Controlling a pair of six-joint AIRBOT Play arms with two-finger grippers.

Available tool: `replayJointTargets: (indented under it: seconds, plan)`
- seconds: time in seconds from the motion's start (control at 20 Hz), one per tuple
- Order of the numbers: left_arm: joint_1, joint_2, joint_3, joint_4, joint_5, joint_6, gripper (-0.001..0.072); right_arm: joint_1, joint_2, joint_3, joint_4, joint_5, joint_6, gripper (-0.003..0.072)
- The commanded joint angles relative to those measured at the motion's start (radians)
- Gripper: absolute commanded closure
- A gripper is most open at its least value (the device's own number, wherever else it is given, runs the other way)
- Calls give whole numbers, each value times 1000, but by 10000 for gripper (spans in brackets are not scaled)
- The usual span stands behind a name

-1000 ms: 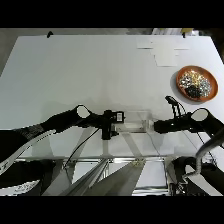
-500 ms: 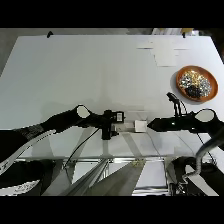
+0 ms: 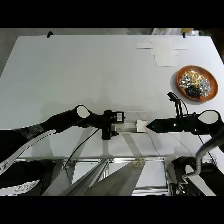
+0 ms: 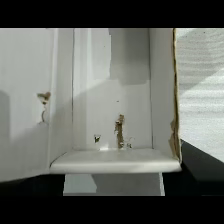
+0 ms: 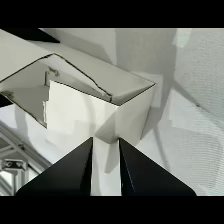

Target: Fold the box and place the chain.

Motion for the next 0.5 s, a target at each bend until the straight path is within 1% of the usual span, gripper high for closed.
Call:
replayJointTargets:
  seconds: [0.0, 0.1, 0.25, 0.35, 0.45]
  plan:
    - [1, 0, 0, 0, 0, 0, 500, 15, 7, 0, 0, -5, 0, 474]
    - [1, 0, 0, 0, 0, 0, 500, 61, 7, 0, -18, -51, 20, 366]
    - [1, 0, 0, 0, 0, 0, 500, 159, 6, 3, -135, -163, 219, 264]
    - [1, 0, 0, 0, 0, 0, 500, 227, -8, 31, -232, -187, 330, 264]
    - [1, 0, 0, 0, 0, 0, 500, 299, -35, 82, -296, -202, 440, 264]
